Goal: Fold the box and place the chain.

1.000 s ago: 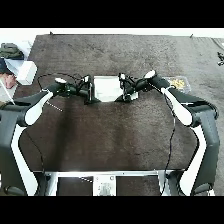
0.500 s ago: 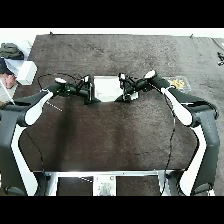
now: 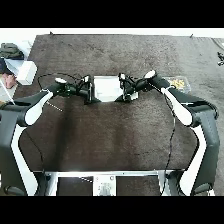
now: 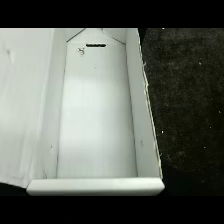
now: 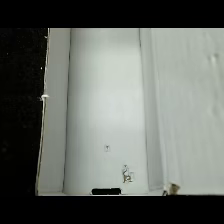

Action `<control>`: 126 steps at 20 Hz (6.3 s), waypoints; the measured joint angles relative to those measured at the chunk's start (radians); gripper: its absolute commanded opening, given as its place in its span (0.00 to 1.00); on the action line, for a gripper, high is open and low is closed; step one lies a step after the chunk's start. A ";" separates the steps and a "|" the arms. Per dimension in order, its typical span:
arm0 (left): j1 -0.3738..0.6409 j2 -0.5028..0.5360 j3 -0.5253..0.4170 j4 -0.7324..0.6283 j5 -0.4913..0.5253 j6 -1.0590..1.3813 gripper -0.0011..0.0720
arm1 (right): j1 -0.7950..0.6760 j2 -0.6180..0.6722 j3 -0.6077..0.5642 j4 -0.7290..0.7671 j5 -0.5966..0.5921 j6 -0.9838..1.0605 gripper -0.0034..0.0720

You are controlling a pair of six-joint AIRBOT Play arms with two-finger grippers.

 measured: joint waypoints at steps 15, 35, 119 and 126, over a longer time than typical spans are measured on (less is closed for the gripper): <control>0.000 0.000 0.000 0.000 0.000 0.001 0.34 | -0.056 0.036 0.000 -0.089 0.066 0.061 0.84; 0.002 0.000 0.001 -0.001 0.001 0.000 0.34 | -0.083 0.172 -0.002 0.159 0.118 0.161 0.04; 0.001 0.000 0.001 -0.003 0.000 0.000 0.34 | 0.095 0.183 -0.083 -0.252 -0.151 0.228 0.52; 0.000 0.000 0.001 -0.004 0.001 0.000 0.34 | 0.087 0.217 -0.083 -0.385 -0.143 0.337 0.16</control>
